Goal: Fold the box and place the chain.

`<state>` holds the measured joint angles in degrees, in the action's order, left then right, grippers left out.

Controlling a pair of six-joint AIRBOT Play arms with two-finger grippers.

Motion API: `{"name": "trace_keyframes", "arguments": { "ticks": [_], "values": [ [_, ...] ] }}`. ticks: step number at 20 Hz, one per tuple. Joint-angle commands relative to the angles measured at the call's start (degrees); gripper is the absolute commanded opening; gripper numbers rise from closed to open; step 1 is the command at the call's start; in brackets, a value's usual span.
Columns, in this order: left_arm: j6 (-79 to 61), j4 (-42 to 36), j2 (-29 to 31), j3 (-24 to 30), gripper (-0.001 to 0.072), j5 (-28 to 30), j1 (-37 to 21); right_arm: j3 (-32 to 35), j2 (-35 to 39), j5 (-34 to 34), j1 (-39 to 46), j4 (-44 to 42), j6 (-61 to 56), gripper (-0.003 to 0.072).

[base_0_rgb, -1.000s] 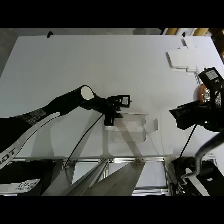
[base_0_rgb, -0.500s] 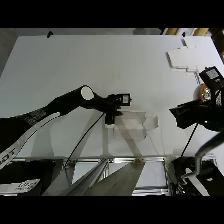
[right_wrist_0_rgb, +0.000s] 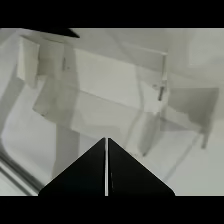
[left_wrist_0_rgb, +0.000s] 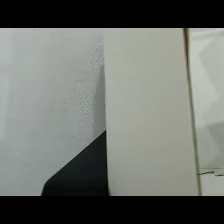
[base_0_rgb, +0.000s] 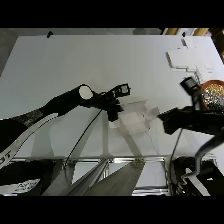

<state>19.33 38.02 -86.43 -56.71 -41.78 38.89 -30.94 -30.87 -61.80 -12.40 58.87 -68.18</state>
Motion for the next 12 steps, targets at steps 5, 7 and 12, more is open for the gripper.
{"name": "trace_keyframes", "arguments": {
  "ticks": [5,7,12],
  "values": [
    [12.0,-5.1,0.1,0.0,0.0003,1.3,0.0,8.1,-13.8,28.0,-19.7,-9.7,2.4,0.0016],
    [12.0,-5.4,0.1,0.0,0.0004,1.2,0.0,8.1,-20.4,35.4,-24.9,-8.1,-2.4,0.0016],
    [12.0,-5.4,0.0,0.0,0.0006,0.8,0.0,8.1,-27.0,42.1,-31.0,-8.8,-4.9,0.0015]
  ]
}}
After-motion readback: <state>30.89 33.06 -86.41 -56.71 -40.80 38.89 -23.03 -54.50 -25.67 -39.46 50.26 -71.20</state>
